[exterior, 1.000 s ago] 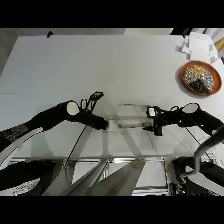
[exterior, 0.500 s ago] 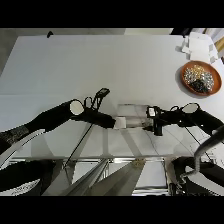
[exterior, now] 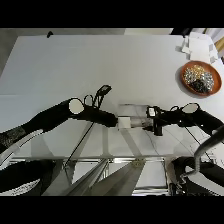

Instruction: Fold the box and place the chain.

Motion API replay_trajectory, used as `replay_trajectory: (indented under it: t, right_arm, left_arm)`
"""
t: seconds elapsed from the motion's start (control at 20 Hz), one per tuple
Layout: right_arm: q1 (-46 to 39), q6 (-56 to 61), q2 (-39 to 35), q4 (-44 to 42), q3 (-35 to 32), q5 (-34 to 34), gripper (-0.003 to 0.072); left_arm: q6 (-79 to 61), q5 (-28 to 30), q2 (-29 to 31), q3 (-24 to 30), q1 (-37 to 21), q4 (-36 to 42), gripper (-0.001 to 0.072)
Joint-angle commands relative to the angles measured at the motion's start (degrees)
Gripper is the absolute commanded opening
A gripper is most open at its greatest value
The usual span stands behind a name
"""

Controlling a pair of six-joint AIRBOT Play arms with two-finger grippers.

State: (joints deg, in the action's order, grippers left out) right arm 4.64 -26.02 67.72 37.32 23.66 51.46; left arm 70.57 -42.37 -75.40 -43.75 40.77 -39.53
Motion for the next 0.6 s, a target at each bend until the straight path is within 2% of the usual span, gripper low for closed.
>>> replay_trajectory:
  t: [0.0,0.1,0.15,0.2,0.25,0.55]
  right_arm:
    - [0.0,0.0,0.0,0.0,0.0,0.0,0.0434]
    - [0.0,0.0,0.0,0.0,0.0,0.0,0.0434]
    - [0.0,0.0,0.0,0.0,0.0,0.0,0.0434]
    - [0.0,0.0,0.0,0.0,0.0,0.0,0.0434]
    - [0.0,0.0,0.0,0.0,0.0,0.0,0.0434]
    - [0.0,0.0,0.0,0.0,0.0,0.0,0.0434]
  left_arm:
    - [0.0,-0.1,0.9,-0.2,0.0,-0.3,0.0174]
    - [0.0,-0.2,1.0,-0.2,0.0,-0.3,0.02]
    - [0.2,-0.6,0.9,-0.2,0.0,-0.3,0.025]
    - [0.5,-0.9,0.9,-0.2,0.0,-0.9,0.0348]
    - [1.5,-0.9,0.9,-0.2,0.0,-2.4,0.0396]
    - [6.7,0.2,0.8,-1.0,1.1,-4.9,0.0394]
